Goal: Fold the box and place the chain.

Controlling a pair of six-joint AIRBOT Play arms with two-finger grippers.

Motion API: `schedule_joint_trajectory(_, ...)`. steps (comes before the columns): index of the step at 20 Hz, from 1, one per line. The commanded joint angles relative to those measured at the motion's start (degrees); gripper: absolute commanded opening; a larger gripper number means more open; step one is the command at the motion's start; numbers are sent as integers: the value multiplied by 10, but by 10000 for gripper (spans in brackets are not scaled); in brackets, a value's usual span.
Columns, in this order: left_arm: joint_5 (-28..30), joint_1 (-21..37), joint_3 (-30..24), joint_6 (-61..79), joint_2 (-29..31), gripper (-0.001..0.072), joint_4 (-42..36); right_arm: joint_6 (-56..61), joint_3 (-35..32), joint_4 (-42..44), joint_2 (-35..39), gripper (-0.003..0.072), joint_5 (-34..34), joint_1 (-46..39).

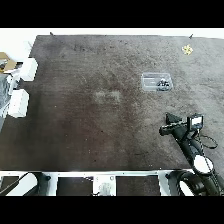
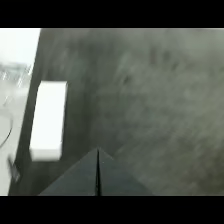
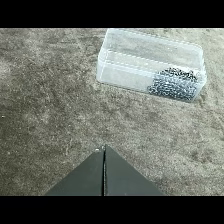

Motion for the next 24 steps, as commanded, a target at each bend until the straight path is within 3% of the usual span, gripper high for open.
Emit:
schedule_joint_trajectory(1,7,-21,16,42,61,4,-100,0,0,0,0,1,0,0)
schedule_joint_trajectory(4,62,-86,-14,78,121,2,-94,0,0,0,0,1,0,0)
schedule_joint_trajectory(7,156,-163,-101,138,194,3,-94,0,0,0,0,1,0,0)
schedule_joint_trajectory(13,385,-322,-407,182,398,3,-94,0,0,0,0,1,-2,0)
schedule_joint_trajectory(16,449,-373,-560,161,514,3,-96,0,0,0,0,1,-2,0)
schedule_joint_trajectory(18,459,-383,-627,155,565,3,-96,0,0,0,0,1,-2,0)
schedule_joint_trajectory(20,463,-383,-661,155,580,4,-96,0,0,0,0,1,-3,0)
schedule_joint_trajectory(24,473,-383,-670,155,580,9,-96,0,0,0,0,1,-2,0)
